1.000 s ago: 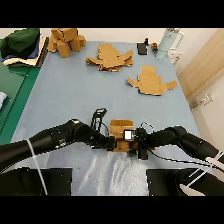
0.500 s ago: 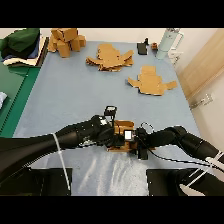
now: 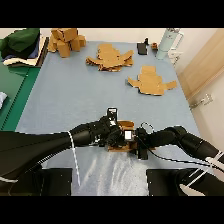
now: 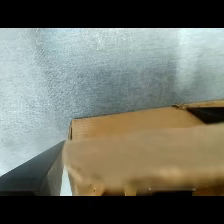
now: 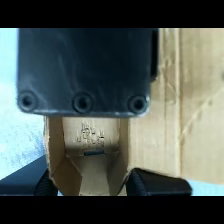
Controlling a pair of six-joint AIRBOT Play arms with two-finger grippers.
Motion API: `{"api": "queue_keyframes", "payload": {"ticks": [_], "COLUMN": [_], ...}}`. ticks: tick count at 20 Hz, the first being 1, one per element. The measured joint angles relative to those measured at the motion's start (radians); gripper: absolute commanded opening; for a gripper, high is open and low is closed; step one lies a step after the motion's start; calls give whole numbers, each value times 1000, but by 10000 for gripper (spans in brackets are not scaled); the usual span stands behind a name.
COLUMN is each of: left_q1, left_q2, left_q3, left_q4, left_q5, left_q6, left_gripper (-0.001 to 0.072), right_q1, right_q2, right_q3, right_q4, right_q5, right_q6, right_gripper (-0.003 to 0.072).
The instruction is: Fold the box.
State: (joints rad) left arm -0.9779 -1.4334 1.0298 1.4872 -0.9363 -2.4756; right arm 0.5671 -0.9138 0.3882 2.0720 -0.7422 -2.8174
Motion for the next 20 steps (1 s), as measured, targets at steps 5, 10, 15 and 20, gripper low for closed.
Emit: {"api": "queue_keyframes", "payload": {"ticks": [5, 10, 15, 20], "left_q1": [0, 0, 0, -1], "left_q2": [-6, -7, -7, -5], "left_q3": [3, 3, 3, 4], "left_q4": [6, 11, 7, -3], "left_q5": [-5, -3, -2, -40], "left_q6": [-34, -46, -45, -26], "left_gripper": [15, 15, 173, 597], "right_q1": [0, -1, -1, 0], "right_q2": [0, 0, 0, 0], "right_q3": [0, 0, 0, 0], "right_q4": [-1, -3, -2, 3], "right_q5": [-1, -1, -1, 1], "right_q6": [0, 3, 0, -3], "right_gripper": [538, 538, 538, 538]}}
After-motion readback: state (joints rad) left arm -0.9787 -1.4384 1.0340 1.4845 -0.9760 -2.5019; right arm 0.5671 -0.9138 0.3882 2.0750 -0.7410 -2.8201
